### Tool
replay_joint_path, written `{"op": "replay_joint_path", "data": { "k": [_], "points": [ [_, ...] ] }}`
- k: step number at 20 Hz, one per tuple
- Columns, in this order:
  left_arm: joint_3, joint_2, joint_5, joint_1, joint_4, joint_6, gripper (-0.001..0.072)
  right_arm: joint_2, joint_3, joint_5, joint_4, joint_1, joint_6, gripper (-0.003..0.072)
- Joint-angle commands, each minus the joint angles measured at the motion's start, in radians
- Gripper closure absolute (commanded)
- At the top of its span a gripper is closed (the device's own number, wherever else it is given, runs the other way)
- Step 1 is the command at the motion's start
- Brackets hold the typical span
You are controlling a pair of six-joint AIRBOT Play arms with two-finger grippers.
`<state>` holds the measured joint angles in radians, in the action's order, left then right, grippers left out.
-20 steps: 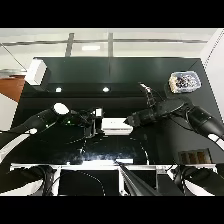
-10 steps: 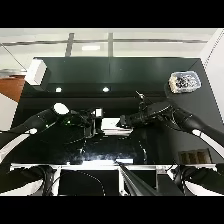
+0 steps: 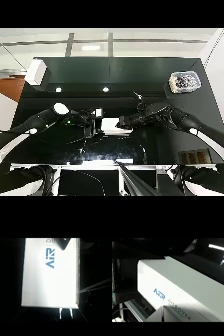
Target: Fold the box and place the chain.
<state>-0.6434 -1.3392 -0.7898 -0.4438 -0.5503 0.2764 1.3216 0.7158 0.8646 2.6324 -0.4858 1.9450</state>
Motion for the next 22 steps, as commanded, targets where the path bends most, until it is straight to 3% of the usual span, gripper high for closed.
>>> {"op": "replay_joint_path", "data": {
  "k": [1,8,9,10,14,17,22],
  "points": [
    [0.0,-0.001,0.001,0.0,0.001,0.0,0.0232,-0.006,0.015,0.041,-0.013,0.019,0.01,0.0662],
    [0.0,0.004,0.001,0.009,-0.016,0.0,0.0221,-0.209,0.055,0.146,-0.027,0.213,0.012,0.0662],
    [0.0,0.014,0.002,0.017,-0.024,0.0,0.0154,-0.241,0.055,0.157,-0.028,0.252,0.012,0.0662],
    [0.0,0.032,0.001,0.028,-0.024,-0.006,-0.0005,-0.27,0.055,0.171,-0.035,0.292,0.011,0.0662],
    [-0.005,0.148,-0.026,0.076,-0.029,-0.127,-0.0002,-0.315,0.055,0.214,-0.057,0.414,0.011,0.0662],
    [-0.005,0.207,-0.068,0.082,-0.034,-0.177,-0.0002,-0.315,0.055,0.212,-0.072,0.421,0.011,0.0662],
    [-0.071,0.191,-0.051,-0.013,-0.034,-0.179,-0.0002,-0.315,0.055,0.191,-0.081,0.421,0.011,0.0662]
  ]
}}
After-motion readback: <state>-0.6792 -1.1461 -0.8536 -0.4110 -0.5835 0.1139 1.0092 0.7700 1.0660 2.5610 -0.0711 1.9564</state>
